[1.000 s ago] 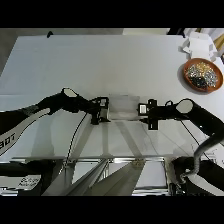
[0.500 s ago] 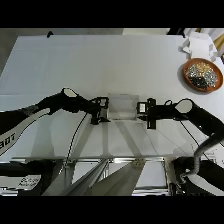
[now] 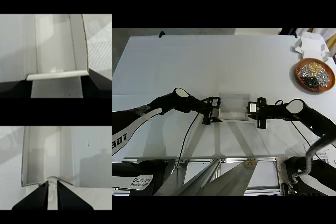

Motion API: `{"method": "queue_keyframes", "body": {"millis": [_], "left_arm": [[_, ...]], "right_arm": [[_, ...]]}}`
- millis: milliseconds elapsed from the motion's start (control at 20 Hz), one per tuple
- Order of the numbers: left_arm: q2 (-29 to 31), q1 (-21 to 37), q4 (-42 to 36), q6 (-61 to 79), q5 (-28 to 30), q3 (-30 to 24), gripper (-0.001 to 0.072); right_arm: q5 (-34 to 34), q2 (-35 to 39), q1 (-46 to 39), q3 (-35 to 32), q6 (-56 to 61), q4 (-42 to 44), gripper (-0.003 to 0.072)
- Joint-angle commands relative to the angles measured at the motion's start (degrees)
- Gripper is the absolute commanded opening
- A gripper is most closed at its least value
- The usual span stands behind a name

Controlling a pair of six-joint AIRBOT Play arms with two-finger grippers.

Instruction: Fold the box and place the chain.

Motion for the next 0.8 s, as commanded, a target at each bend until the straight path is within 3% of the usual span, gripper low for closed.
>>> {"method": "queue_keyframes", "body": {"millis": [0,250,300,350,400,550,650,750], "left_arm": [[0.0,0.0,0.0,0.1,0.0,0.0,0.0153],[0.0,0.0,0.0,0.1,0.0,0.0,0.0153],[0.0,0.0,0.0,0.1,0.0,0.0,0.0153],[0.0,0.0,0.0,0.1,0.0,0.0,0.0153],[0.0,0.0,0.0,0.1,0.0,0.0,0.0153],[0.0,0.0,0.0,0.1,0.0,0.0,0.0153],[0.0,0.0,0.0,0.1,0.0,0.0,0.0153],[0.0,0.0,0.0,0.1,0.0,0.0,0.0153]], "right_arm": [[-2.5,-0.1,0.7,0.0,0.0,0.6,0.0108],[-1.5,-1.2,1.0,0.0,0.0,1.7,0.0123],[-1.5,-2.0,1.0,0.0,0.0,1.7,0.0155],[-1.4,-2.8,1.0,0.0,0.0,1.7,0.0276],[-1.4,-3.3,1.0,0.0,0.0,1.8,0.0339],[-1.4,-3.6,1.0,0.0,-0.1,3.6,0.0342],[-1.4,-3.6,1.0,0.0,-0.1,5.2,0.0408],[-1.3,-3.6,1.0,0.0,0.0,5.6,0.0417]]}}
